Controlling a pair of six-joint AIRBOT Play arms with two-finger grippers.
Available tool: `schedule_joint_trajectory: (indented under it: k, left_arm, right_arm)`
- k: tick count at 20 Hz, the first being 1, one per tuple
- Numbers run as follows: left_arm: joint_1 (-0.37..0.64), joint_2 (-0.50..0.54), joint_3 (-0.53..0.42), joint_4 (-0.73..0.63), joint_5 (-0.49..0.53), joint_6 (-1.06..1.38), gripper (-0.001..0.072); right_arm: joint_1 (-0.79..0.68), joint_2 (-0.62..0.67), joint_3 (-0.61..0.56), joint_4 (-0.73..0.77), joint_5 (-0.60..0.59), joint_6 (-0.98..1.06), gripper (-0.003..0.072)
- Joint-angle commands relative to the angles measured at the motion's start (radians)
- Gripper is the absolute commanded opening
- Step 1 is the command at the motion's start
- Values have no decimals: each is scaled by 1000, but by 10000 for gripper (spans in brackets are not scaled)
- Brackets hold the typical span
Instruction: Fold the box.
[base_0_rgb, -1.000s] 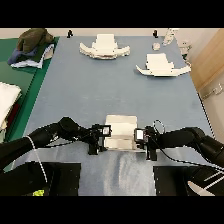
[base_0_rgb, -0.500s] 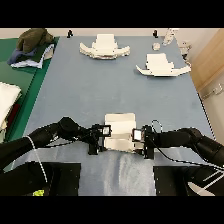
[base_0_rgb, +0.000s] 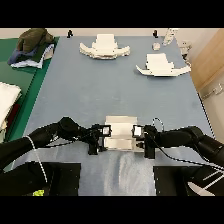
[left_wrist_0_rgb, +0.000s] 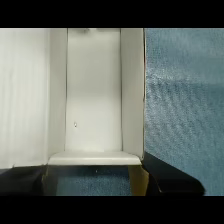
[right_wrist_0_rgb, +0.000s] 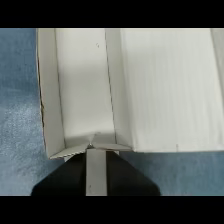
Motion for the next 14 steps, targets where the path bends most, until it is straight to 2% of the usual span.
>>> schedule_joint_trajectory:
  k: [1,2,5,7,8,10,14]
  left_arm:
    - [1,1,1,0,0,0,511]
    - [1,1,1,0,0,0,511]
    - [1,1,1,0,0,0,511]
    - [1,1,1,0,0,0,511]
    - [1,1,1,0,0,0,511]
    - [1,1,1,0,0,0,511]
    - [1,1,1,0,0,0,511]
  right_arm:
    - [-1,28,64,-291,-182,529,43]
    - [-1,35,100,-378,-255,692,12]
    - [-12,43,195,-620,-462,1100,11]
    - [-71,43,225,-772,-546,1427,1]
    - [-127,40,226,-767,-569,1504,0]
    - [-284,26,214,-639,-573,1510,0]
    - [-595,-24,137,-283,-510,1301,0]
